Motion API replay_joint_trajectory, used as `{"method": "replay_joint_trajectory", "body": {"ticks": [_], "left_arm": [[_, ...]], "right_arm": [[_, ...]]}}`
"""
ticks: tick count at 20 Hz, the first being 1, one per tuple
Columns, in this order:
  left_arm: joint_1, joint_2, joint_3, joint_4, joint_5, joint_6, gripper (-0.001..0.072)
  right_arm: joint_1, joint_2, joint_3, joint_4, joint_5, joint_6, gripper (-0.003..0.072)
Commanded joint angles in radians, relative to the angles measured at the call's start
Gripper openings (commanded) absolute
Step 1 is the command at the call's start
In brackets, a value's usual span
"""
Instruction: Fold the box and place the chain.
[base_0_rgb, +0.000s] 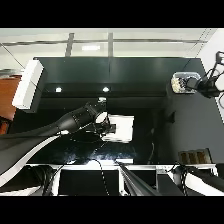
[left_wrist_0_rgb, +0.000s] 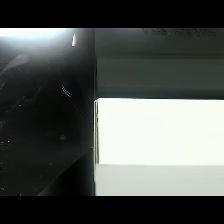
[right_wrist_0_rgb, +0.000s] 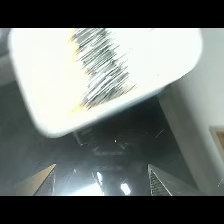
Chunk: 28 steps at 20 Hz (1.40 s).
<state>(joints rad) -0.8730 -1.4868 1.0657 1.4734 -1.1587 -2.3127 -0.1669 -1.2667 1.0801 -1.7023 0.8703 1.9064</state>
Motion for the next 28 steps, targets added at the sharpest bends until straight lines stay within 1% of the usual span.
{"method": "replay_joint_trajectory", "body": {"ticks": [1, 3, 4, 6, 7, 8, 11, 12, 13, 18, 22, 25, 26, 27, 28], "left_arm": [[0.000, 0.000, 0.000, -0.001, 0.005, 0.001, 0.0027], [0.000, 0.000, 0.000, -0.001, 0.006, 0.001, 0.0027], [0.000, 0.000, 0.000, 0.000, 0.008, 0.001, 0.0027], [0.001, 0.000, 0.000, 0.000, 0.010, 0.001, 0.0027], [0.001, 0.000, 0.000, -0.001, 0.009, 0.001, 0.0027], [0.001, 0.000, 0.000, -0.002, 0.010, 0.001, 0.0027], [0.001, 0.000, 0.000, -0.001, 0.009, 0.001, 0.0027], [0.001, 0.000, 0.000, -0.001, 0.009, 0.001, 0.0027], [0.001, 0.000, 0.000, -0.001, 0.010, 0.001, 0.0027], [0.001, 0.000, 0.000, -0.002, 0.010, 0.001, 0.0027], [0.001, 0.000, 0.000, -0.002, 0.010, 0.001, 0.0027], [0.001, 0.000, 0.000, -0.001, 0.010, 0.001, 0.0027], [0.000, 0.000, 0.000, -0.002, 0.010, 0.001, 0.0027], [0.000, 0.000, 0.000, -0.001, 0.011, 0.001, 0.0027], [0.000, 0.000, 0.000, -0.002, 0.011, 0.000, 0.0027]], "right_arm": [[-0.108, -0.229, 0.200, 0.047, 0.009, -0.015, 0.0700], [-0.110, -0.327, 0.297, 0.055, 0.023, -0.022, 0.0700], [-0.109, -0.371, 0.335, 0.082, 0.020, -0.066, 0.0699], [-0.109, -0.441, 0.397, 0.108, 0.023, -0.081, 0.0698], [-0.109, -0.467, 0.419, 0.109, 0.021, -0.081, 0.0605], [-0.110, -0.486, 0.433, 0.108, 0.016, -0.081, 0.0582], [-0.110, -0.532, 0.465, 0.093, 0.014, -0.082, 0.0582], [-0.110, -0.539, 0.467, 0.093, 0.004, -0.082, 0.0539], [-0.110, -0.543, 0.467, 0.087, -0.008, -0.082, 0.0468], [-0.111, -0.547, 0.467, 0.021, -0.027, -0.080, 0.0468], [-0.111, -0.557, 0.467, 0.026, -0.027, -0.080, 0.0468], [-0.109, -0.568, 0.467, 0.042, 0.001, -0.080, 0.0467], [-0.109, -0.568, 0.467, 0.045, 0.003, -0.080, 0.0429], [-0.109, -0.567, 0.467, 0.045, 0.009, -0.082, 0.0205], [-0.109, -0.566, 0.468, 0.045, 0.017, -0.082, 0.0102]]}}
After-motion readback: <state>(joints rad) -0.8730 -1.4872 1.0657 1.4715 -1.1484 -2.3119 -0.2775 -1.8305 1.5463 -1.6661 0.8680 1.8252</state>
